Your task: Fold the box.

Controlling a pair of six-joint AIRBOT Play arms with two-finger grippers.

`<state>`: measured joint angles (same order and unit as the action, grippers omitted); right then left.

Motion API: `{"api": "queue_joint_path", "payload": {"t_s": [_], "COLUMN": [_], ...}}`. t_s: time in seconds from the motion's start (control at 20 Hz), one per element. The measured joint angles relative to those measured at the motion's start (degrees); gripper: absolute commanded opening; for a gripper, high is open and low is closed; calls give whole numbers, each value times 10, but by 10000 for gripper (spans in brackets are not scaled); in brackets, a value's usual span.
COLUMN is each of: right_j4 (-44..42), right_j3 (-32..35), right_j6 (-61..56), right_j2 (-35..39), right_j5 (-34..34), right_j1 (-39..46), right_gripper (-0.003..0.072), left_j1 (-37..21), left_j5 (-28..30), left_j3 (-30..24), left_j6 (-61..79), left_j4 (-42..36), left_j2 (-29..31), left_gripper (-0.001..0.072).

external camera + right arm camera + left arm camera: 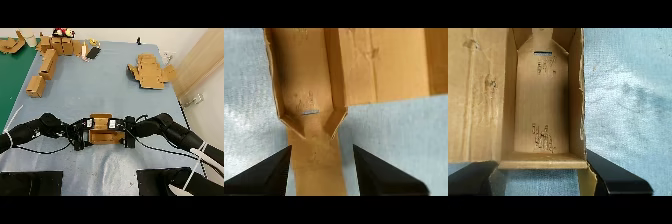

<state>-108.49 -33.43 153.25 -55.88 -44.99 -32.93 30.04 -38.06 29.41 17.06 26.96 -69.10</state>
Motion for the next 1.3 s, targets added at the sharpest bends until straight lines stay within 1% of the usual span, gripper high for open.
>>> {"api": "queue_joint_path", "payload": {"t_s": [0.05,0.1,0.2,0.25,0.4,0.45,0.5,0.55,0.9,1.25,1.3], "right_j4": [-7,-17,-35,-43,-59,-63,-65,-68,-85,-117,-120], "right_j3": [0,0,0,0,0,0,0,0,0,0,0], "right_j6": [17,31,56,64,78,80,82,84,88,127,129], "right_j2": [-6,-9,-14,-16,-18,-18,-18,-19,-19,-20,-20], "right_j5": [8,13,19,21,22,23,23,23,13,26,28], "right_j1": [-1,-1,-1,-1,-1,-1,-2,-4,-7,-9,-11], "right_gripper": [421,420,334,330,213,211,170,151,151,151,163], "left_j1": [0,0,0,0,0,0,0,0,0,0,0], "left_j5": [0,0,0,0,0,0,0,0,0,0,0], "left_j3": [0,0,0,0,0,0,0,0,0,0,0], "left_j6": [0,0,0,0,0,0,0,0,0,0,0], "left_j4": [0,0,0,0,0,0,0,0,0,0,0], "left_j2": [0,0,0,0,0,0,0,0,0,0,0], "left_gripper": [506,507,507,507,507,507,507,507,507,507,507]}}
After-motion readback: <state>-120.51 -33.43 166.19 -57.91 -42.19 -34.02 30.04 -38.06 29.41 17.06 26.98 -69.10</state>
